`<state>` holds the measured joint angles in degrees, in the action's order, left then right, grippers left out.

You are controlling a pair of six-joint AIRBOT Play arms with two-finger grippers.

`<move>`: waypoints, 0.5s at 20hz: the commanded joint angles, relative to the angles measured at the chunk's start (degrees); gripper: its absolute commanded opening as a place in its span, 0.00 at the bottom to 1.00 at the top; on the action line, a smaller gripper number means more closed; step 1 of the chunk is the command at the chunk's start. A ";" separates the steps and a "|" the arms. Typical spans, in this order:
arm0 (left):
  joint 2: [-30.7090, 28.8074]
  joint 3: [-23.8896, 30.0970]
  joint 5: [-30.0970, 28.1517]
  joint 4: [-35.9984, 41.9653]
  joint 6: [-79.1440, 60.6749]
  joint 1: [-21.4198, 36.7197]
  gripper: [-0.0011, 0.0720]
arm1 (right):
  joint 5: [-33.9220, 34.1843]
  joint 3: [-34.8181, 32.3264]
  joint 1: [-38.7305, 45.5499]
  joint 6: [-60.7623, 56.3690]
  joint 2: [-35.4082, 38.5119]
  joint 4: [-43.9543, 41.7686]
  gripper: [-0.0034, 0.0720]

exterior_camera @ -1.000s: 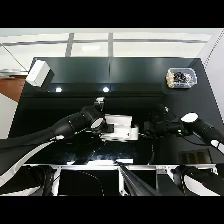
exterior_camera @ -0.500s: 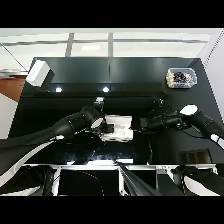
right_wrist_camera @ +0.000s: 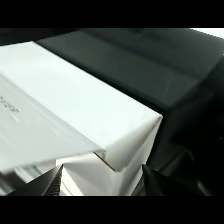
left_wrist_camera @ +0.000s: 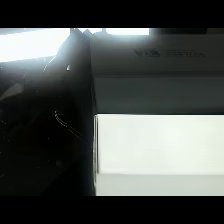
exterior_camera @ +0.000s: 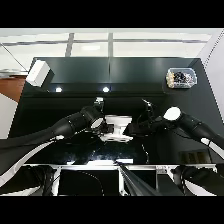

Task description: Fold the box and place the chain.

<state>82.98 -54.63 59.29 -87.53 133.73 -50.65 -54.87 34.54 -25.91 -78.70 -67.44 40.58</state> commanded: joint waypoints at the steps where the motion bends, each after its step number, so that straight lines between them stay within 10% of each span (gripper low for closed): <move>1: 0.04 0.02 -0.09 -0.07 -0.02 0.00 0.06 | 3.37 3.15 -5.01 -12.70 0.00 11.10 0.75; 9: 0.04 0.02 -0.07 -0.07 -0.26 0.00 0.06 | 1.57 6.73 -7.43 -21.46 0.00 17.14 0.65; 10: 0.04 0.02 -0.07 -0.07 -0.26 0.00 0.06 | 1.38 7.17 -7.43 -21.51 0.00 17.14 0.52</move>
<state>82.98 -54.63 59.31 -87.55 133.62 -50.65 -53.10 40.42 -32.88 -97.65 -67.44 56.34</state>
